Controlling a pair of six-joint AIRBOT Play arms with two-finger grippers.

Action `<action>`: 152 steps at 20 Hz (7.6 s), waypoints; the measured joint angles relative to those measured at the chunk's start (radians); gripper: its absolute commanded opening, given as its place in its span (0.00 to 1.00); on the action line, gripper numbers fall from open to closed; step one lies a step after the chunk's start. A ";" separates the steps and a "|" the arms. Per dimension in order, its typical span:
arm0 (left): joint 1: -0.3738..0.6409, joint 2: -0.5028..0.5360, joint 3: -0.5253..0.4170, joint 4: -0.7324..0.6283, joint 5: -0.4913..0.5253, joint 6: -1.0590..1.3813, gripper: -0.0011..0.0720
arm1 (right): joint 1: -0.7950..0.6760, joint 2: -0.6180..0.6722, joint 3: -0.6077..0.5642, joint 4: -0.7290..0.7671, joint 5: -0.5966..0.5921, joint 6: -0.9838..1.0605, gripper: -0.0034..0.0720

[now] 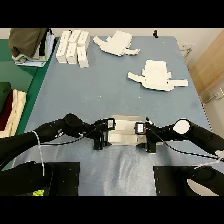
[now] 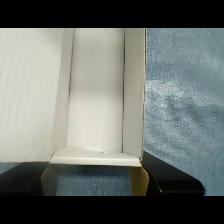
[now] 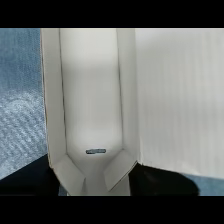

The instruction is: Fold the box.

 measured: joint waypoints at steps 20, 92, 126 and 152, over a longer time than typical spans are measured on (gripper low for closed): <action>-0.003 -0.001 0.000 -0.004 0.000 -0.006 0.66 | -0.002 0.003 0.000 0.003 -0.006 0.004 1.00; -0.004 -0.001 0.000 0.000 0.001 -0.002 0.66 | 0.010 0.208 0.334 -0.139 0.401 1.173 0.66; -0.004 -0.001 0.000 0.000 0.000 -0.001 0.66 | 0.132 0.158 0.017 -0.107 -0.048 0.237 0.93; -0.004 -0.001 0.000 0.000 0.000 0.000 0.66 | -0.202 0.139 0.066 -0.517 0.238 1.637 0.05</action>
